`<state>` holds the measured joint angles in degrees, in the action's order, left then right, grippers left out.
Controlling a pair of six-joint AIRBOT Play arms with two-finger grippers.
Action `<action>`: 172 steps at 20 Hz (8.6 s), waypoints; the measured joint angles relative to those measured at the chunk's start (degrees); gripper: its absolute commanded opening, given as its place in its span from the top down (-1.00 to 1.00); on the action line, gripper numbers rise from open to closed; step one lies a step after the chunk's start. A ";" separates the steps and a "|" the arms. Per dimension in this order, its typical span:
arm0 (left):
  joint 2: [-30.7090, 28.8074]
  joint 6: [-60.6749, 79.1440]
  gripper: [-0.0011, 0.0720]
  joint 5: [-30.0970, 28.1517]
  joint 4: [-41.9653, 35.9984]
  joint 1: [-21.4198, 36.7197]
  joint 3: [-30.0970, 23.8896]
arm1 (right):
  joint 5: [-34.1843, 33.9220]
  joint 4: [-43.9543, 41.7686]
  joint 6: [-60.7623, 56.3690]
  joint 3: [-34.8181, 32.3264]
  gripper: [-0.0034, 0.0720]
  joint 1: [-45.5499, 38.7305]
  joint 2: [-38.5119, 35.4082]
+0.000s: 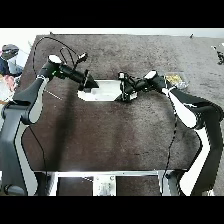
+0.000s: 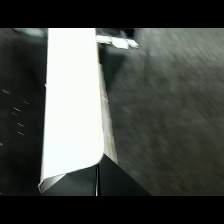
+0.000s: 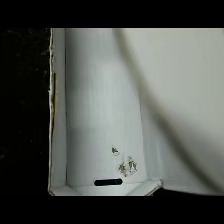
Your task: Fold the box and place the chain.
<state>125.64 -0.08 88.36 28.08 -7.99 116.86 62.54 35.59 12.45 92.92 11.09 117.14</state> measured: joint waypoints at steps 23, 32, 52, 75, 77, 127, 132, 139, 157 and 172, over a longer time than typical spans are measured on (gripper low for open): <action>0.42 0.07 0.94 -17.38 -0.52 -0.48 -5.57 | 0.00 -0.02 -0.02 0.00 -0.45 0.00 0.00; -4.31 0.11 0.94 -11.80 0.94 1.88 -2.45 | 0.02 0.07 0.00 0.00 -0.45 0.02 0.00; -6.45 7.80 -0.69 -14.03 18.58 -1.36 -13.38 | -0.90 0.02 0.00 -0.02 -0.45 0.02 0.00; -5.92 8.24 0.33 -15.41 7.34 -2.29 -17.77 | -0.68 0.09 0.09 0.00 -0.45 0.00 0.00; -5.68 8.46 0.27 -15.58 6.64 -2.29 -18.03 | -0.72 0.09 0.07 0.00 -0.45 0.00 0.00; -13.77 -53.00 0.94 -22.25 12.41 8.72 -29.46 | -0.85 0.02 -0.02 0.00 -0.45 0.02 0.00; -12.48 -52.43 0.94 -22.80 7.98 7.78 -29.66 | -0.85 0.02 0.00 0.00 -0.45 0.04 0.00; -12.22 -51.45 0.94 -21.24 3.15 6.21 -29.66 | -0.85 0.02 0.00 0.00 -0.45 0.02 0.00; -12.44 -51.06 0.12 -14.32 -0.79 2.62 -25.09 | -0.85 0.02 0.00 0.00 -0.45 0.02 0.00; -12.44 -73.94 0.12 -16.31 20.41 -4.81 -16.06 | -0.87 0.02 0.00 0.00 -0.45 0.02 0.00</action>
<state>113.21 -74.02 72.05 48.49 -12.80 100.79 61.67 35.62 12.45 92.92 11.11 117.14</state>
